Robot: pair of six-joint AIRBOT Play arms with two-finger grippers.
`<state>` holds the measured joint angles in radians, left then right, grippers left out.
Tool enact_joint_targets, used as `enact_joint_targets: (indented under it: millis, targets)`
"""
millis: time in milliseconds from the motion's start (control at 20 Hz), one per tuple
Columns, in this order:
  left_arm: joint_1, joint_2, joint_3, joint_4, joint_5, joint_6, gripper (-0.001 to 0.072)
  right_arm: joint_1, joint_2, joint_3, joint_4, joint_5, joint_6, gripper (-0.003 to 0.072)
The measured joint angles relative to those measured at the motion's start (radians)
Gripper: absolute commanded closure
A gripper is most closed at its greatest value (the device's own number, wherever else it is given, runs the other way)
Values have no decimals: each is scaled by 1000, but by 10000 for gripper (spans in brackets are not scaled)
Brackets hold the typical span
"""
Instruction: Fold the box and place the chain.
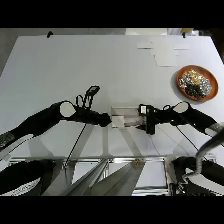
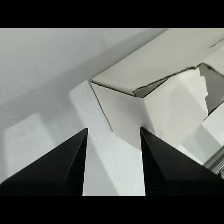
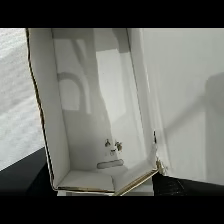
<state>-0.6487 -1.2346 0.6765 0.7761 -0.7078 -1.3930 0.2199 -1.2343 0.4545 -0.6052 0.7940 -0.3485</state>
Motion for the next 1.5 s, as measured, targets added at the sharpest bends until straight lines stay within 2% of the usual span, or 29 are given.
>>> enact_joint_targets:
  millis: [450, 750, 800, 900, 1050, 1150, 1500]
  targets:
    - [-1, 0, 20, 6, 3, -21, 331, 0, 0, 0, 1, 0, 0, 348]
    - [0, 4, 22, 62, -49, -61, 336, 0, 0, 0, -1, -3, -4, 348]
    - [0, 7, 22, 67, -51, -66, 365, 0, 0, 0, -1, -3, -4, 348]
    - [5, 14, 22, 80, -61, -72, 365, 0, 0, 0, -1, -2, -3, 348]
    - [11, 27, 23, 94, -69, -96, 357, 0, 0, 0, -1, -2, -1, 348]
    - [8, 30, 23, 100, -70, -108, 281, 0, 0, 0, -1, 0, -1, 348]
    - [-29, -10, 59, 97, -61, -163, 277, 0, 0, 0, 0, 0, -1, 348]
